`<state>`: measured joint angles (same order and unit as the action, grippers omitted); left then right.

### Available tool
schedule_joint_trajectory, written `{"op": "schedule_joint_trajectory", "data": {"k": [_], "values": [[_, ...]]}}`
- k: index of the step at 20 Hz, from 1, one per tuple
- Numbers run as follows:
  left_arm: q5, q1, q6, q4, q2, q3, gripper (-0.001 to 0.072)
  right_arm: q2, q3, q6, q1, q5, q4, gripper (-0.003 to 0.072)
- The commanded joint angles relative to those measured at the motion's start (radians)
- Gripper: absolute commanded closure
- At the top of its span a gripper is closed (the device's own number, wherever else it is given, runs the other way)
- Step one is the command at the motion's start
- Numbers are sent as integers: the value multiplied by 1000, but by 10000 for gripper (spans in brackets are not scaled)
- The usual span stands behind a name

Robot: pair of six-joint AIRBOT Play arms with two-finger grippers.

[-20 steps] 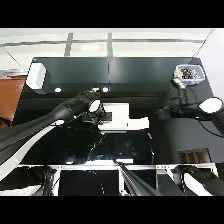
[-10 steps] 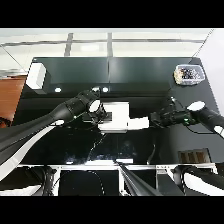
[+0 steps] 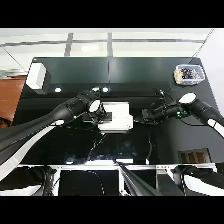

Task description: Fold the box and place the chain.

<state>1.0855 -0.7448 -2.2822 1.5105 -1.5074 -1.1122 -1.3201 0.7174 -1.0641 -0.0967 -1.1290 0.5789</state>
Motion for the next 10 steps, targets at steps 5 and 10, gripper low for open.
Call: {"op": "schedule_joint_trajectory", "data": {"k": [5, 10], "values": [[-1, 1, 1, -1, -1, -1, 686, -2, 44, 3, -46, -47, -65, 196], [0, 1, 1, -4, -1, -1, 685, -2, 113, -112, -171, 63, 33, 195]]}}
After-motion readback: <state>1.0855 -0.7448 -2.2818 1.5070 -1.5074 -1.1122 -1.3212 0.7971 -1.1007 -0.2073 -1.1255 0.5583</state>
